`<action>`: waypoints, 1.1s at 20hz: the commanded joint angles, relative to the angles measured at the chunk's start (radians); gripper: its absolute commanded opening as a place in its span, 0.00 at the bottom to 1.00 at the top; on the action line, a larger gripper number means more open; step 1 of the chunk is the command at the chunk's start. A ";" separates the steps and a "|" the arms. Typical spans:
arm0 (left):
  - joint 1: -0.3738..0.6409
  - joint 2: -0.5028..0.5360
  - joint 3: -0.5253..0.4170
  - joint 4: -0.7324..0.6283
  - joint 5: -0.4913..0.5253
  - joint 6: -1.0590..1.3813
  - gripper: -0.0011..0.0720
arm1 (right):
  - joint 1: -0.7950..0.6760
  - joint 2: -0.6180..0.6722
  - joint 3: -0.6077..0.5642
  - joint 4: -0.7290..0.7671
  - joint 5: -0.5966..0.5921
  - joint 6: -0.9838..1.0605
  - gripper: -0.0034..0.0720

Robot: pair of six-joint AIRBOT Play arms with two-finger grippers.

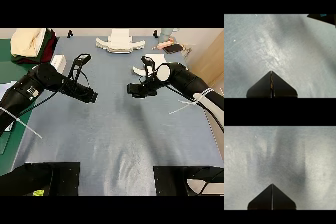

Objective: Fold the box.

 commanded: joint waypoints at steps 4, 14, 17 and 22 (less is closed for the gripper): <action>-0.001 0.000 0.000 0.000 0.000 0.000 0.04 | 0.000 -0.001 0.001 0.000 0.000 0.000 0.05; -0.001 0.000 0.000 0.000 0.000 0.000 0.04 | 0.000 -0.008 0.003 0.043 -0.048 0.043 0.05; -0.001 0.000 0.000 0.000 0.000 0.000 0.04 | -0.084 -0.035 0.107 -0.038 -0.011 0.083 0.42; -0.001 0.000 0.000 0.000 0.000 0.000 0.04 | -0.512 -0.187 0.432 0.103 0.045 0.001 0.56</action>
